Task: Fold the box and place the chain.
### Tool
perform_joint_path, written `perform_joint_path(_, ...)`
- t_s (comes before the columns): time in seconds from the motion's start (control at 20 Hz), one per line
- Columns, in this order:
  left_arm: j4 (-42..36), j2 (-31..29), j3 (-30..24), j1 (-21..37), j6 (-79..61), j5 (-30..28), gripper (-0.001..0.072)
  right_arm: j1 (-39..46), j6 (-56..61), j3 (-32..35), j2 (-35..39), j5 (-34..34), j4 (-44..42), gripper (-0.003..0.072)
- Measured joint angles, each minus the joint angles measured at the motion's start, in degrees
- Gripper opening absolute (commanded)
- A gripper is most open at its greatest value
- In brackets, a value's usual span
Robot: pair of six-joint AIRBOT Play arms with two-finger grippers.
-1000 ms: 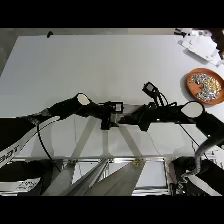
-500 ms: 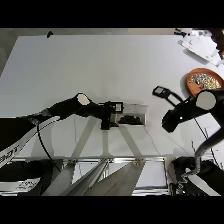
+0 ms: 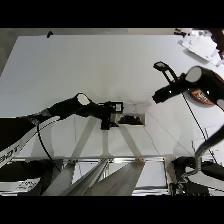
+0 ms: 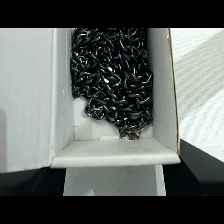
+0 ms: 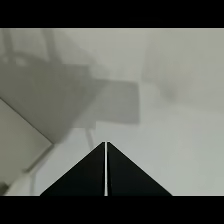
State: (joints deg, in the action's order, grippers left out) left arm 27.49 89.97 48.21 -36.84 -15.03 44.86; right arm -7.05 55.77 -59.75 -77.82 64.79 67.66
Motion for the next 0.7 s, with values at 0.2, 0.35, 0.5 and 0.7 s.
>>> perform_joint_path(0.2,0.00,0.00,0.00,0.00,0.00,0.00,0.0254,-2.03,-2.64,-13.62,-8.11,9.90,-3.45,0.0002)
perform_joint_path(0.35,0.02,0.00,0.00,0.00,0.00,0.00,0.0254,-5.01,-6.51,-17.79,-11.13,16.96,-5.42,0.0004)
perform_joint_path(0.5,0.02,0.00,0.00,0.00,0.00,0.00,0.0254,-8.35,-9.22,-19.37,-12.26,21.18,-7.10,0.0009)
perform_joint_path(0.7,0.00,0.00,0.00,0.00,0.00,0.00,0.0254,-12.74,-11.74,-19.91,-11.17,24.50,-12.17,0.0009)
